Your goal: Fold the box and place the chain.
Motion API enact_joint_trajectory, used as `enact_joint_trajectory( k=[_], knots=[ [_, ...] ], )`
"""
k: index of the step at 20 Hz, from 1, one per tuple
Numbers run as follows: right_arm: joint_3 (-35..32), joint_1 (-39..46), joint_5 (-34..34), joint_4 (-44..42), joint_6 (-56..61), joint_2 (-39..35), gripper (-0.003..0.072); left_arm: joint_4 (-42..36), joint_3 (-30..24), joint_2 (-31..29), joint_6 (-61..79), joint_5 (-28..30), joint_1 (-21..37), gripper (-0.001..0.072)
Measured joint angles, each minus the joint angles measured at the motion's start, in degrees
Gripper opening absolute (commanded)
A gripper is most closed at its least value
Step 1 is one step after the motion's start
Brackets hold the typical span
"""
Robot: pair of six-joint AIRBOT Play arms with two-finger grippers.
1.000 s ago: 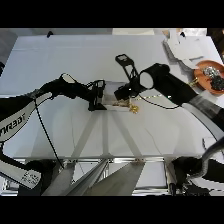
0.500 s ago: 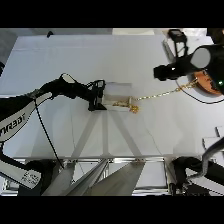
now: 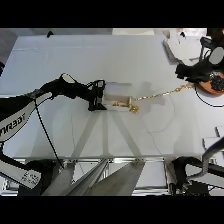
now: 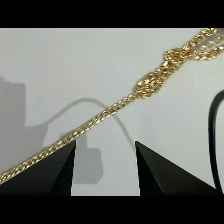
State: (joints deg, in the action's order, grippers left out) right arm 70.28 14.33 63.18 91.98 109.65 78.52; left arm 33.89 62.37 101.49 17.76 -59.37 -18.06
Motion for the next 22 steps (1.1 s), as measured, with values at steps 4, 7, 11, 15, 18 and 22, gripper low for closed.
enact_joint_trajectory(
  k=[4, 7, 11, 15, 18, 22],
  knots=[
    [-0.02, 4.11, -2.69, 3.67, 7.96, 4.57, 0.0472, 0.02, 0.0, 0.0, 0.0, 0.0, 0.0, 0.0412],
    [-0.02, 5.7, -7.04, 4.44, 12.59, 7.13, 0.0472, 0.02, 0.0, 0.0, 0.0, 0.0, 0.0, 0.0412],
    [0.0, 6.43, -11.08, 4.94, 16.83, 10.99, 0.0472, 0.0, 0.0, 0.0, 0.0, 0.0, 0.0, 0.0412],
    [0.0, 6.62, -12.81, 5.14, 18.51, 15.06, 0.0471, 0.0, 0.0, 0.0, 0.0, 0.0, 0.0, 0.0412],
    [0.0, 6.67, -14.14, 5.18, 18.99, 17.16, 0.0309, 0.02, 0.0, 0.0, 0.0, 0.0, 0.0, 0.0412],
    [0.04, 6.69, -15.52, 5.66, 19.19, 18.21, 0.0025, 0.0, 0.0, 0.0, 0.0, 0.0, 0.0, 0.0412]
  ],
)
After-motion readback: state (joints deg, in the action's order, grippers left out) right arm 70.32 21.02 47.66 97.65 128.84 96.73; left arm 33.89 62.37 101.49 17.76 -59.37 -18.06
